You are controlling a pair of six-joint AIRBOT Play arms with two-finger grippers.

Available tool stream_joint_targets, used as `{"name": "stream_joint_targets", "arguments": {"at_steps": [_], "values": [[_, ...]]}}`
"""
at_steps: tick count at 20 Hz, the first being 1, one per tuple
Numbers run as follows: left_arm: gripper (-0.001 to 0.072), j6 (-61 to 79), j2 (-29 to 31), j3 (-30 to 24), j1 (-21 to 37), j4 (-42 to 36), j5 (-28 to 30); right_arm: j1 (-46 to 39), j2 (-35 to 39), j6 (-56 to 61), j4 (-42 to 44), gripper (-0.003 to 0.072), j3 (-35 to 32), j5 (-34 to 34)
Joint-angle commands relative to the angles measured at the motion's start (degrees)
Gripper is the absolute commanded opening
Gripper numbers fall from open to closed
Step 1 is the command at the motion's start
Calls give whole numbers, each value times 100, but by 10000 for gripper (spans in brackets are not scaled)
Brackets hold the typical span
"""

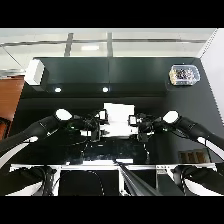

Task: Fold the box and place the chain.

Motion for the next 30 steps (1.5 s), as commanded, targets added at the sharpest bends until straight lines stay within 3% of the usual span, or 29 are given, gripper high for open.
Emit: {"name": "stream_joint_targets", "arguments": {"at_steps": [1,3,7,10,12,14,16,18,20,23,26,30], "values": [[440,7,-2,2,7,52,2,4,-2,0,0,175,4,2],[32,-42,118,4,70,306,-50,4,-2,0,0,175,4,2],[23,-2186,1038,4,564,1659,-170,4,-2,0,0,175,4,2],[22,-3928,1989,-2,1279,2876,-505,4,-2,0,0,175,4,2],[22,-5790,2291,-13,1871,3307,-741,4,-2,0,0,175,4,2],[23,-8013,2199,-37,2586,3582,-1134,4,-2,0,0,175,4,2],[23,-9407,1803,-138,3335,3353,-1906,4,-2,0,0,175,4,2],[23,-9156,1259,-334,3976,2448,-2549,4,-2,0,0,175,4,2],[21,-8749,772,-498,4312,1744,-2726,4,-2,0,0,175,4,2],[21,-8673,289,-505,4177,1735,-2481,4,-2,0,0,175,4,2],[21,-8668,0,-503,3692,1727,-2188,4,-2,0,0,175,4,2],[21,-8286,-289,-503,3034,1449,-2234,4,-2,0,0,175,4,2]]}}
